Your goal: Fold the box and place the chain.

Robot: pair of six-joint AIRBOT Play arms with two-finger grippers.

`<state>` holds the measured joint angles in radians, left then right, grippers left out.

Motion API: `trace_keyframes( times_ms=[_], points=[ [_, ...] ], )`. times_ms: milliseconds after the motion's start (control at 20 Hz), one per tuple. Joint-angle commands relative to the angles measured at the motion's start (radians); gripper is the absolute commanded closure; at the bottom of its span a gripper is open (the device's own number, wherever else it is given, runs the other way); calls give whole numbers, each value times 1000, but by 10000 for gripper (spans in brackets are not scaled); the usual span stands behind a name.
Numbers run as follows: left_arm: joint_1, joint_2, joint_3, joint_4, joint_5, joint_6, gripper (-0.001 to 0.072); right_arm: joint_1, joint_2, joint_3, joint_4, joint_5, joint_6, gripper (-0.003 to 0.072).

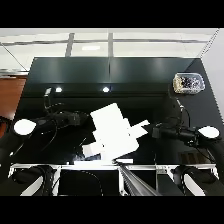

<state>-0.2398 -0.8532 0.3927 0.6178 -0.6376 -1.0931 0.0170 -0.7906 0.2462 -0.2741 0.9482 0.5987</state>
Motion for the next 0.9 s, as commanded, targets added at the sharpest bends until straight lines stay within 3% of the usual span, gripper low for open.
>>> trace_keyframes(
  times_ms=[0, 100, 400, 550, 700, 750, 850],
  points=[
    [37, -199, 54, -92, -293, 13, 1, 37, 2, -6, -15, -18, -16, 675],
    [48, -309, 91, -100, -425, 56, 1, 37, 2, -6, -15, -18, -17, 675],
    [20, -502, 101, -390, -535, 410, 1, 37, 2, -6, -16, -18, -17, 675],
    [4, -589, 147, -310, -628, 443, 28, 37, 2, -6, -16, -18, -17, 675],
    [-19, -625, 225, -143, -639, 443, 215, 37, 2, -6, -17, -18, -17, 675],
    [-21, -630, 244, -135, -638, 443, 232, 37, 2, -6, -18, -18, -17, 675],
    [-21, -640, 274, -136, -639, 455, 341, 37, 2, -6, -19, -18, -17, 675]
  ],
)
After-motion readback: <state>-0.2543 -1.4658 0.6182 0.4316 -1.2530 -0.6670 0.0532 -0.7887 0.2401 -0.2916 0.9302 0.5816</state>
